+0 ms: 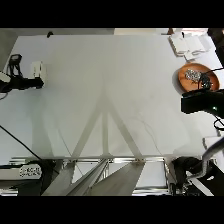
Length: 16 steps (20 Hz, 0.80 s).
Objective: Fold the box and place the chain.
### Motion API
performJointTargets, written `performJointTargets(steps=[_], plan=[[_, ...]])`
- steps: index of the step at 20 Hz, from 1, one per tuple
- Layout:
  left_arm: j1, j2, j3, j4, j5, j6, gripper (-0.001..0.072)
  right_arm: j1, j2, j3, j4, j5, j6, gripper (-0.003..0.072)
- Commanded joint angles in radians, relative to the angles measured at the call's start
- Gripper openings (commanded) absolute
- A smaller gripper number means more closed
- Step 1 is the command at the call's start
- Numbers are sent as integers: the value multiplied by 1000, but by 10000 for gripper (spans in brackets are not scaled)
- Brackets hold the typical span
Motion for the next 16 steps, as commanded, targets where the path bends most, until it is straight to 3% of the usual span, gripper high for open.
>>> performJointTargets(steps=[1, 7, 12, 16], plan=[[0, 124, 1, 27, -79, -4, 696, 0, 1, 1, 19, -3, 0, 12], [-8, 389, 1, -49, -280, 0, 694, 0, 1, 1, 64, -3, 0, 12], [-71, 535, 1, -76, -302, 0, 691, 0, 1, 1, 59, -3, -3, 12], [-107, 555, 1, -97, -297, 0, 691, 0, 1, 1, 60, -3, -3, 12]])
